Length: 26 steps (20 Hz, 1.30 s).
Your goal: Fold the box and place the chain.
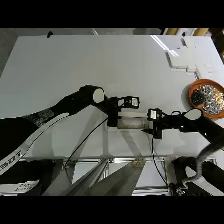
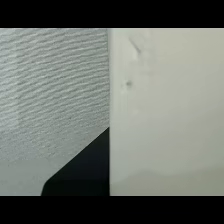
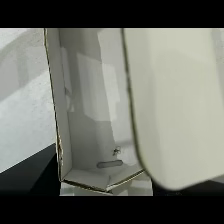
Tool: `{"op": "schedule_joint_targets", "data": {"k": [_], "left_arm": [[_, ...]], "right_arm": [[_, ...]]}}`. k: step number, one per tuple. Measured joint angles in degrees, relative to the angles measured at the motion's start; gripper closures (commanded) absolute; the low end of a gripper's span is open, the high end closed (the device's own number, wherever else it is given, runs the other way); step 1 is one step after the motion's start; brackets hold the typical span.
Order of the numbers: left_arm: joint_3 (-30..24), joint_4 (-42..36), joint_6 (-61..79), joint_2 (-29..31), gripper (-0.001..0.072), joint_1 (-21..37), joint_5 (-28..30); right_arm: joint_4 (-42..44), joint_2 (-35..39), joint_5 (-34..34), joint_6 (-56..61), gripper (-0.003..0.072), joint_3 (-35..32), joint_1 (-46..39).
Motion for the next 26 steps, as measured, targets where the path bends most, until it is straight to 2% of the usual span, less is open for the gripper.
{"op": "schedule_joint_targets", "data": {"k": [10,12,15,23,26], "left_arm": [[0.0,0.0,0.0,0.0,0.0698,0.0,0.1],[0.0,0.0,0.0,0.0,0.0698,0.0,0.1],[0.0,0.0,-0.1,0.0,0.0698,0.0,0.3],[0.0,0.0,-0.1,0.0,0.0698,0.0,0.2],[0.0,0.0,-0.1,0.0,0.0698,0.0,0.2]], "right_arm": [[0.0,0.0,0.0,-0.3,0.0259,0.0,0.0],[-0.7,0.0,0.0,-0.2,0.0083,0.0,0.0],[-1.9,0.0,-0.1,-0.4,0.002,-0.1,0.0],[-1.6,-0.2,-0.4,-1.4,0.0023,-0.1,0.0],[-1.1,-0.9,-0.6,-2.0,0.0058,-0.1,0.0]]}}
